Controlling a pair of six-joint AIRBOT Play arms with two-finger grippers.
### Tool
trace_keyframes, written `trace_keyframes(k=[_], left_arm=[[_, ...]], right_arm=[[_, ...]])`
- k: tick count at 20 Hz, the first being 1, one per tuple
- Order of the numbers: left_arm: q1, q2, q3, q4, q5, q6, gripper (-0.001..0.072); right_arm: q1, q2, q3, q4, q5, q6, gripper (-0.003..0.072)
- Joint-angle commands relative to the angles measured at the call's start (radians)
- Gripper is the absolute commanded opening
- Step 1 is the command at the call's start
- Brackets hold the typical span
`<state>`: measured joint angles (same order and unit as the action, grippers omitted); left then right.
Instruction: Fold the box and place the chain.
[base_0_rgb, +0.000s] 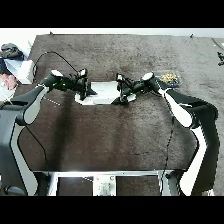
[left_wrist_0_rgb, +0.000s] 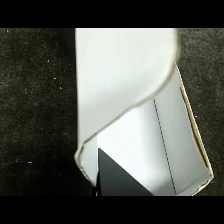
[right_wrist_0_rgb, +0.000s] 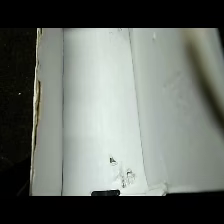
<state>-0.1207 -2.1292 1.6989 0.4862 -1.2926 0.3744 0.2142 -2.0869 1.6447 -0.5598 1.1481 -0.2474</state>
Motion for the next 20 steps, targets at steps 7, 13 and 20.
trace_keyframes(k=[7, 13, 20], left_arm=[[0.000, 0.000, 0.000, 0.000, 0.000, 0.000, 0.0011], [0.000, 0.000, 0.000, 0.000, 0.000, 0.000, 0.0011], [0.000, 0.000, 0.000, 0.000, 0.000, 0.000, 0.0011]], right_arm=[[0.000, 0.000, 0.001, -0.031, -0.003, 0.001, 0.0580], [0.000, 0.000, 0.001, -0.031, -0.003, 0.002, 0.0468], [0.000, 0.000, 0.001, -0.031, -0.003, 0.001, 0.0468]])
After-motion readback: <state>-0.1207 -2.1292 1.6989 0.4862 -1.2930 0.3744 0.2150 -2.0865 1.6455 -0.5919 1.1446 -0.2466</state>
